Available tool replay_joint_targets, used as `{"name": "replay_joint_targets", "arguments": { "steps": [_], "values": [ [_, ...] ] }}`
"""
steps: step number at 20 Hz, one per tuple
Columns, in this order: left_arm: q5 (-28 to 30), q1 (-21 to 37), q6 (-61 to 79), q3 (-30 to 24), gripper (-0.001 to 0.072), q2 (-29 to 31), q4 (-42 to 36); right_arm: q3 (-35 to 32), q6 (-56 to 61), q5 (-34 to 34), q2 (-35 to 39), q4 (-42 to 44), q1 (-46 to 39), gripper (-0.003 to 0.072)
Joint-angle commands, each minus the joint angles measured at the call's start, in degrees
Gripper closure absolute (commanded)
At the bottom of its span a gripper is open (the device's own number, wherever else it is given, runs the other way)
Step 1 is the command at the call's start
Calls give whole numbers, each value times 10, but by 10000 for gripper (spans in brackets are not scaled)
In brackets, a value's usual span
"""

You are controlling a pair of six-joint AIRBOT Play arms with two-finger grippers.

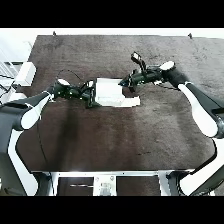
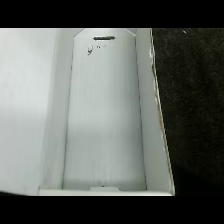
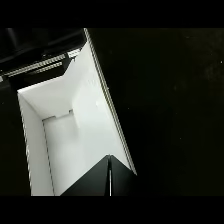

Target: Fold the box and place the chain.

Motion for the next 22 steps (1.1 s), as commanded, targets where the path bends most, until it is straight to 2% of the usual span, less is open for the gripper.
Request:
{"name": "replay_joint_targets", "arguments": {
  "steps": [1,2,3,8,15,20,22],
  "values": [
    [0,0,0,0,241,0,0,-12,2,13,49,-146,0,497],
    [0,0,0,0,241,0,0,-16,2,15,50,-182,0,195],
    [0,0,0,0,241,0,0,-26,2,15,50,-202,0,59],
    [0,0,0,0,241,0,0,-89,-68,3,47,-207,2,59],
    [0,0,-1,0,241,0,0,-99,-74,-45,21,-169,25,62],
    [0,0,-1,0,241,0,0,-99,-74,-50,15,-148,40,203],
    [0,0,-1,0,241,0,0,-99,-74,-48,15,-143,46,328]
  ]
}}
